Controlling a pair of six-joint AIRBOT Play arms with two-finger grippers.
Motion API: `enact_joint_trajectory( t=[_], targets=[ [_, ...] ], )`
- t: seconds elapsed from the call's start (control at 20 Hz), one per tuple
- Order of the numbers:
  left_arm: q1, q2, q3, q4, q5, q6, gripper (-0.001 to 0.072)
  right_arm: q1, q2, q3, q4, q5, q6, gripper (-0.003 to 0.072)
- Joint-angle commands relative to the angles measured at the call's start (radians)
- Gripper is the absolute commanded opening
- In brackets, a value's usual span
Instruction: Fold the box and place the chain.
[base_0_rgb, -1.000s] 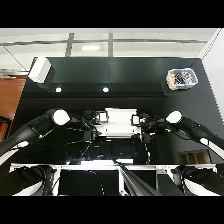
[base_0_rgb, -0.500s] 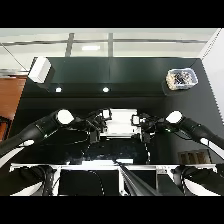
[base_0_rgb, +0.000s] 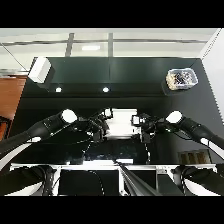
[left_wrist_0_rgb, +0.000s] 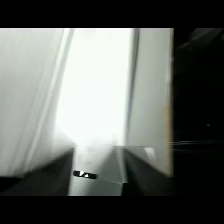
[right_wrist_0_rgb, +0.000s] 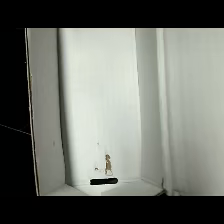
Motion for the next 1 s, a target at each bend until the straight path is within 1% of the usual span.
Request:
enact_joint_trajectory(
  t=[0.0, 0.05, 0.1, 0.15, 0.2, 0.25, 0.3, 0.4, 0.5, 0.55, 0.65, 0.75, 0.8, 0.85, 0.95],
  targets=[
    [-0.001, -0.004, 0.002, -0.013, 0.008, 0.002, 0.0485, 0.001, 0.0, -0.001, 0.003, -0.003, 0.005, 0.0416],
    [-0.001, -0.004, 0.006, 0.003, 0.004, 0.001, 0.0327, 0.001, 0.0, -0.001, 0.003, -0.003, 0.008, 0.0416],
    [-0.001, -0.004, 0.01, 0.008, 0.0, 0.001, 0.0269, 0.001, 0.0, -0.001, 0.003, -0.003, 0.009, 0.0417],
    [-0.001, -0.004, 0.013, 0.007, -0.01, 0.0, 0.0296, 0.001, 0.0, -0.001, 0.003, -0.003, 0.011, 0.0416],
    [-0.001, -0.004, 0.018, 0.01, -0.026, 0.001, 0.0289, 0.001, 0.0, -0.001, 0.003, -0.003, 0.011, 0.0417],
    [-0.001, -0.003, 0.024, 0.01, -0.029, -0.008, 0.018, 0.001, 0.0, -0.001, 0.003, -0.003, 0.011, 0.0416],
    [0.004, 0.0, 0.036, 0.034, -0.048, -0.027, 0.0028, 0.001, 0.0, -0.001, 0.003, -0.003, 0.011, 0.0416],
    [0.032, 0.024, 0.072, 0.179, -0.107, -0.217, 0.0026, 0.001, 0.0, -0.001, 0.003, -0.003, 0.012, 0.0416],
    [0.081, 0.092, 0.1, 0.415, -0.18, -0.444, 0.0026, 0.001, 0.0, -0.001, 0.003, -0.003, 0.012, 0.0417],
    [0.113, 0.139, 0.105, 0.503, -0.241, -0.528, 0.0027, 0.001, 0.0, -0.001, 0.003, -0.003, 0.012, 0.0417],
    [0.195, 0.219, 0.104, 0.609, -0.35, -0.582, 0.0026, 0.001, 0.0, -0.001, 0.003, -0.003, 0.012, 0.0416],
    [0.304, 0.252, 0.104, 0.719, -0.355, -0.898, 0.0026, 0.001, 0.0, -0.001, 0.003, -0.003, 0.012, 0.0416],
    [0.364, 0.249, 0.102, 0.75, -0.355, -1.069, 0.0026, 0.001, 0.0, -0.001, 0.003, -0.003, 0.012, 0.0417],
    [0.43, 0.24, 0.089, 0.728, -0.354, -1.202, 0.0028, 0.001, 0.0, -0.001, 0.003, -0.003, 0.012, 0.0416],
    [0.52, 0.213, 0.038, 0.583, -0.374, -1.234, 0.003, 0.001, 0.0, -0.001, 0.003, -0.004, 0.012, 0.0417]
  ],
)
